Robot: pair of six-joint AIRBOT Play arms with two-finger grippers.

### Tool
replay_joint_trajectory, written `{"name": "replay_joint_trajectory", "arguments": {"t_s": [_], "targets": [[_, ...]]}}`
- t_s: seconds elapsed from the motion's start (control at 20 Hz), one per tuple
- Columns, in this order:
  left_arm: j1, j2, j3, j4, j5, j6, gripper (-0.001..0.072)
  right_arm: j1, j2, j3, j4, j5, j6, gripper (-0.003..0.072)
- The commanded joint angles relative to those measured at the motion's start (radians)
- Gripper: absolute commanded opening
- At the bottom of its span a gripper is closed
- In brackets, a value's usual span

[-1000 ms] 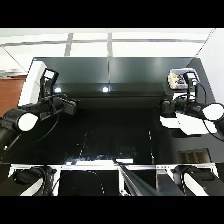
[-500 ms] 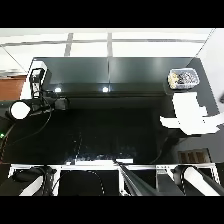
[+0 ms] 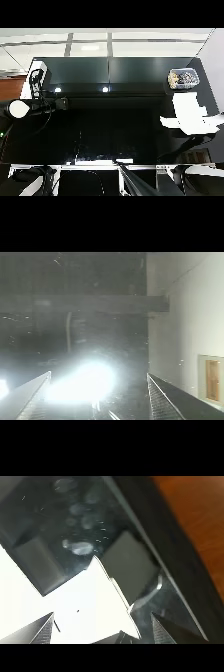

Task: Fold the box and place the chain.

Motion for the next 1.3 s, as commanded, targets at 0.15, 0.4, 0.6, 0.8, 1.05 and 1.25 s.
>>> {"name": "replay_joint_trajectory", "arguments": {"t_s": [0.15,0.4,0.6,0.8,1.05,1.25], "targets": [[0.001,0.000,0.000,-0.038,0.000,0.000,0.0713,0.045,-0.096,0.057,0.056,0.004,-0.198,0.0529],[0.001,0.000,0.000,-0.041,0.000,0.000,0.0713,0.046,-0.096,0.069,0.005,0.103,-0.195,0.0042],[0.001,0.000,0.000,-0.041,0.000,0.000,0.0705,0.063,-0.093,0.066,0.165,0.253,-0.183,0.0011],[0.001,0.000,0.000,-0.050,0.003,0.004,0.0706,0.185,0.012,-0.057,0.271,0.264,-0.165,0.0011],[-0.018,-0.001,0.000,-0.098,0.008,0.010,0.0706,0.382,0.361,-0.508,0.807,0.039,-0.389,0.0012],[-0.097,-0.012,0.000,-0.098,0.076,0.071,0.0706,0.641,0.605,-0.837,1.030,-0.215,-0.508,0.0012]]}}
